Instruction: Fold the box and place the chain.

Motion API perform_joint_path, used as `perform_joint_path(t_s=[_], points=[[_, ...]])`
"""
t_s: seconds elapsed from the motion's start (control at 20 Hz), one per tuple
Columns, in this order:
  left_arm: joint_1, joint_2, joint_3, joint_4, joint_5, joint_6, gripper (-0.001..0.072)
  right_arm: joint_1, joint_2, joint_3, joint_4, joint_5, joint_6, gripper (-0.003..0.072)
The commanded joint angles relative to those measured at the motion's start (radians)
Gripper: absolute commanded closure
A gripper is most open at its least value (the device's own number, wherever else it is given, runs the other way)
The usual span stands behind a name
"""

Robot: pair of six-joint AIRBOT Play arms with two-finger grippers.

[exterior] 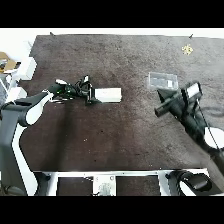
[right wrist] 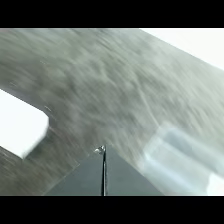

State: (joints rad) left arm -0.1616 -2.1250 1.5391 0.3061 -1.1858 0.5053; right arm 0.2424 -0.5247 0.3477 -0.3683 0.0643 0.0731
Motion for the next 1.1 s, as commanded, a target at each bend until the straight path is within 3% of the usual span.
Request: perform_joint_path(t_s=[0.0, 0.65, 0.7, 0.75, 0.95, 1.05], points=[[0.000, 0.000, 0.000, 0.000, 0.000, 0.000, 0.0467, -0.001, 0.140, -0.202, 0.143, -0.212, 0.003, 0.0681], [0.000, 0.000, 0.000, 0.000, 0.000, 0.000, 0.0468, 0.000, 0.148, -0.232, 0.160, -0.227, 0.003, 0.0681], [0.000, 0.003, 0.000, -0.016, -0.002, -0.003, 0.0532, 0.000, 0.148, -0.232, 0.160, -0.227, 0.003, 0.0681], [0.003, 0.008, 0.007, -0.048, -0.006, -0.014, 0.0694, 0.000, 0.148, -0.232, 0.160, -0.227, 0.003, 0.0680], [0.054, 0.116, 0.146, -0.209, -0.024, -0.074, 0.0690, 0.000, 0.148, -0.232, 0.160, -0.227, 0.003, 0.0680], [0.101, 0.185, 0.240, -0.216, 0.041, -0.163, 0.0698, 0.000, 0.148, -0.232, 0.160, -0.227, 0.003, 0.0680]])
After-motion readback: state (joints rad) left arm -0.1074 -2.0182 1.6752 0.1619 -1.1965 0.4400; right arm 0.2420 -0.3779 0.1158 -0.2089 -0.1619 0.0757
